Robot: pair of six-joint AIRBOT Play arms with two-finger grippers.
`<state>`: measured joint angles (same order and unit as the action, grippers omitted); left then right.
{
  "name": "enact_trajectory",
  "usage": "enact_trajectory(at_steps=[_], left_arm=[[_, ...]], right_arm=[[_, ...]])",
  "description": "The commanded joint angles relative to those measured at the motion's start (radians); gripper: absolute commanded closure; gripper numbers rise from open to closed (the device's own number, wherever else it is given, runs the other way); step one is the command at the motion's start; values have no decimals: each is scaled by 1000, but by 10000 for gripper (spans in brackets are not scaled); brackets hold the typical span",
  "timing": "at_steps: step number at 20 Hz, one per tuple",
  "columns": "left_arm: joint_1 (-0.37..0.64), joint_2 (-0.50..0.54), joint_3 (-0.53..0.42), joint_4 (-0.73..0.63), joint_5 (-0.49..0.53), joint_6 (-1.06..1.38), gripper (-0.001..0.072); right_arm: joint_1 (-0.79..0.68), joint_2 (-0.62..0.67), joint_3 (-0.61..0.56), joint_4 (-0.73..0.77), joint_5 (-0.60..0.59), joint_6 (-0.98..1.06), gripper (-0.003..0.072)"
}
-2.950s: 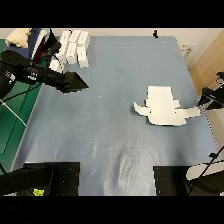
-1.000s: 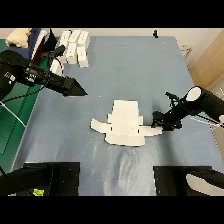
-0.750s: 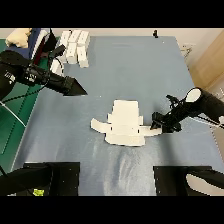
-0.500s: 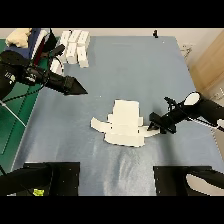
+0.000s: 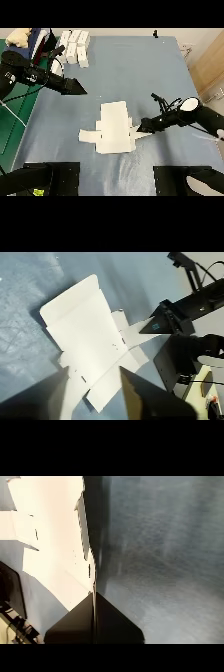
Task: Fold the box.
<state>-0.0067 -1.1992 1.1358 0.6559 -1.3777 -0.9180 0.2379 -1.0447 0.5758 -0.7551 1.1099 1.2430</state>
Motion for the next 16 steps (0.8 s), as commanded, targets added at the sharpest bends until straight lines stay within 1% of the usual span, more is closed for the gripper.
enact_trajectory(at_steps=[1,2,4,8,11,13,16], left_arm=[[0,-4,-27,111,29,-2,41],[-5,-15,-40,105,44,3,41],[-29,-61,-50,109,42,5,42],[-77,-185,-59,108,10,1,50],[-129,-264,-59,104,5,2,50],[-169,-301,-59,99,7,3,50],[-230,-340,-59,38,31,45,50]], right_arm=[[146,127,-82,-101,-186,-31,686],[179,149,-88,-131,-237,-9,686],[213,161,-88,-163,-291,16,686],[217,159,-88,-174,-299,28,686],[218,159,-88,-174,-298,32,686],[218,159,-88,-173,-298,32,686],[218,159,-88,-174,-299,32,685]])
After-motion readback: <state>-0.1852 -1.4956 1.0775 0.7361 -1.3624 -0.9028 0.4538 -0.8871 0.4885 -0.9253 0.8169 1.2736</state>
